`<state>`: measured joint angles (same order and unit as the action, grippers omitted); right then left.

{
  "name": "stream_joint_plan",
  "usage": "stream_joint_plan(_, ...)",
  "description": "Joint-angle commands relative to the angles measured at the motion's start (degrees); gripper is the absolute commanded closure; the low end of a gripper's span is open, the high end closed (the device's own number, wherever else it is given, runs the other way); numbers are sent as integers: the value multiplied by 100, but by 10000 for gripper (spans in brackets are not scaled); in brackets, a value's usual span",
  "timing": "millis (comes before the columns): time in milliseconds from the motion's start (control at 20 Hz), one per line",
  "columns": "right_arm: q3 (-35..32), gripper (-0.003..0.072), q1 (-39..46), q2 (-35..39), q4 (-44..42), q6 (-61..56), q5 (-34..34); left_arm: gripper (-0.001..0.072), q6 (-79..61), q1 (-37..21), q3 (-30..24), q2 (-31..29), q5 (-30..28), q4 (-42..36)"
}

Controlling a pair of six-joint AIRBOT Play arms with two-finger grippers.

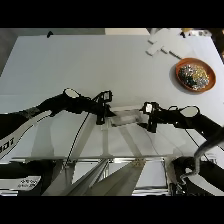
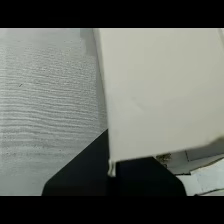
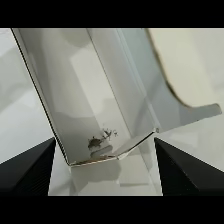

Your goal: Fold the box and place the chain.

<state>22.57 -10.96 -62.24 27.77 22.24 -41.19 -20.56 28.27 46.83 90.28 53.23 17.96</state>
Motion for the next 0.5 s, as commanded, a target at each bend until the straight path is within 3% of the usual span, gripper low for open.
stream_joint_plan(0, 166, 36, 2, -170, -129, 188, -162, 700, 0, 2, -4, 0, 13, 2)
stream_joint_plan(450, 164, 39, -195, -223, 15, 149, -837, 700, 0, 2, -4, 0, 13, 2)
